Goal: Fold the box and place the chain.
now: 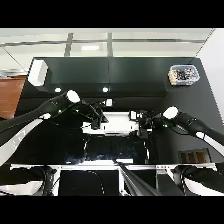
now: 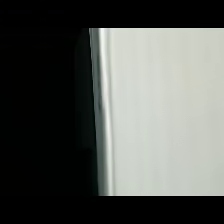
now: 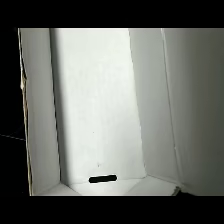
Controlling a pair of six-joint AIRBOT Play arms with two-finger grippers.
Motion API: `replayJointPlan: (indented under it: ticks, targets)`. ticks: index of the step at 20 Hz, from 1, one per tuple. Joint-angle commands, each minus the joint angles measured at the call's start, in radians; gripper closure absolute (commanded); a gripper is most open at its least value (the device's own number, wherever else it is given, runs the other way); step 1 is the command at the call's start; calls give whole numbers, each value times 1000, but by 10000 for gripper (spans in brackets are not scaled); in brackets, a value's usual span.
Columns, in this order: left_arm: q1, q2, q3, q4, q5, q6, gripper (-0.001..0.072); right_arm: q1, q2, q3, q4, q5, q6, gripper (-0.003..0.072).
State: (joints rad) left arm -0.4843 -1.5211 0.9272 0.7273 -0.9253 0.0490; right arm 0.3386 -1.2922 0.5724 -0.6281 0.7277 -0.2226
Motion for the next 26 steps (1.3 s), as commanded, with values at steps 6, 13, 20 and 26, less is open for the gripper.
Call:
replayJointPlan:
  ticks: [6,13,20,26]
  targets:
    - [-1,0,0,-3,1,0,685,0,-2,0,-19,1,9,57]
    - [4,23,0,15,6,-75,383,0,-2,0,-19,1,9,281]
    - [116,232,0,373,-232,-512,133,0,-2,0,-19,2,9,282]
    - [262,297,-17,25,-496,-747,687,0,-2,0,-19,3,10,281]
